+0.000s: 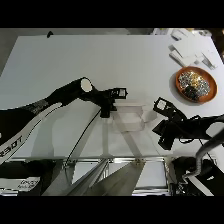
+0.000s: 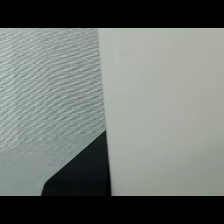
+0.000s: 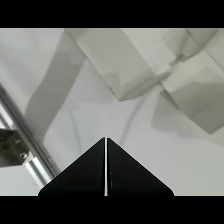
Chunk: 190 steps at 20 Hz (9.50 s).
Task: Fold the box and place the chain.
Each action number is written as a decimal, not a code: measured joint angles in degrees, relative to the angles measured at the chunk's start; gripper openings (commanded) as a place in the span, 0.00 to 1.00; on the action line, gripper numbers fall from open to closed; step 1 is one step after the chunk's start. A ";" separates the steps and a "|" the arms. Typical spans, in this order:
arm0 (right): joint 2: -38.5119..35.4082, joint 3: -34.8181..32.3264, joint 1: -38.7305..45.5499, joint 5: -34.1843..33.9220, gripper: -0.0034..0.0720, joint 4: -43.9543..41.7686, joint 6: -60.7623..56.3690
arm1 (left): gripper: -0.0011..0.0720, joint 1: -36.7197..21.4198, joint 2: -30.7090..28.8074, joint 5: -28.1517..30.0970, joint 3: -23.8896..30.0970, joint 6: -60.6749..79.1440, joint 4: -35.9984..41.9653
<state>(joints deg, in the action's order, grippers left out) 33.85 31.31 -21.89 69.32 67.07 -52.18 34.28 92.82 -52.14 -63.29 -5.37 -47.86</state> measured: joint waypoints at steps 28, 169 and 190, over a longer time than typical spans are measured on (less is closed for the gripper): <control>16.28 -4.63 -7.04 -23.69 0.96 1.11 35.32 | 0.03 0.04 0.00 -0.15 0.00 0.00 0.02; 41.24 -3.26 14.53 -20.31 0.44 -36.94 79.65 | 0.02 11.72 -12.52 9.57 0.85 -24.09 -2.01; 41.24 -3.26 14.53 -20.28 0.44 -36.94 79.67 | 0.02 4.68 -20.31 -0.85 0.90 -26.12 -2.43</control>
<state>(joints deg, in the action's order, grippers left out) 75.09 28.05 -7.35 49.04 30.13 27.49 38.96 72.51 -52.99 -62.39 -31.48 -50.28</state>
